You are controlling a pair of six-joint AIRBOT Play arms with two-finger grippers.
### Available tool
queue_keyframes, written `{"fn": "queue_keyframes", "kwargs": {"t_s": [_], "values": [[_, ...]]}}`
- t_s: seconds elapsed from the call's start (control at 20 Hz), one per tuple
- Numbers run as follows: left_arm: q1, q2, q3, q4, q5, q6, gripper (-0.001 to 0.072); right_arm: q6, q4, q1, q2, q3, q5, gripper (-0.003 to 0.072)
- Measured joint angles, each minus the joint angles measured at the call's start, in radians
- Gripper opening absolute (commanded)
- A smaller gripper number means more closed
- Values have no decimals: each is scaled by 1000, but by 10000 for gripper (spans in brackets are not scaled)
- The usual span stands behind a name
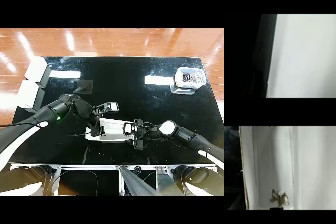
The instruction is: Fold the box and place the chain.
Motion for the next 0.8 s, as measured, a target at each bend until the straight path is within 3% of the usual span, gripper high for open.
{"fn": "queue_keyframes", "kwargs": {"t_s": [0.4, 0.8], "values": [[35, 30, 32, 129, 78, -127, 625, 1, -27, 0, 0, 1, -14, 499], [172, 146, 33, 204, 215, -286, 625, 24, -41, 0, 0, 1, -34, 500]]}}
